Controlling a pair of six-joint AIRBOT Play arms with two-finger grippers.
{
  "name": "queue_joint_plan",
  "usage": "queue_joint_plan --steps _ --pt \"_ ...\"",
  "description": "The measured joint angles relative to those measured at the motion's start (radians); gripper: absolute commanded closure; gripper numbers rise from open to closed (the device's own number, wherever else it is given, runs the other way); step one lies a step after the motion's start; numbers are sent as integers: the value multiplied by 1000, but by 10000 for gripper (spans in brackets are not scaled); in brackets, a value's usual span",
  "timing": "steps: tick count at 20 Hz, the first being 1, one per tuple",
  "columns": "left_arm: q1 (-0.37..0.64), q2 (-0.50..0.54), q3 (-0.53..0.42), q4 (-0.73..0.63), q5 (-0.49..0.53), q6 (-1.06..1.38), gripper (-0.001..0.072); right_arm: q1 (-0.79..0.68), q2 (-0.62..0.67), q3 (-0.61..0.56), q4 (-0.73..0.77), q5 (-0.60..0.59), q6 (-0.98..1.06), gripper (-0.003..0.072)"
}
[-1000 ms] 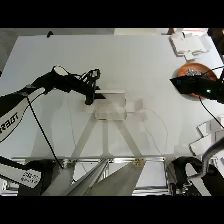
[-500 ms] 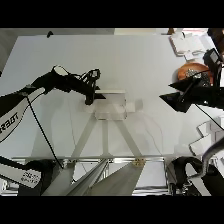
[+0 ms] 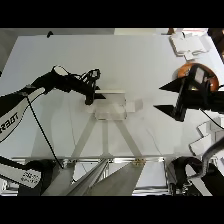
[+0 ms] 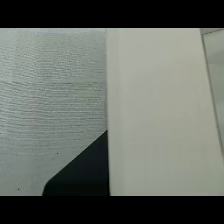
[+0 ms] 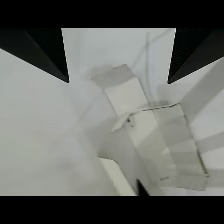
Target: Fold the box and place the chain.
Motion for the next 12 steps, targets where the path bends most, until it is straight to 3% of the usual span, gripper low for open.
queue_joint_plan --steps 5,12 --pt "0 0 0 0 0 0 698 190 -20 -14 -103 -63 -39 -13" --pt "0 0 0 0 0 0 698 336 -142 -159 -147 -331 -93 -13"
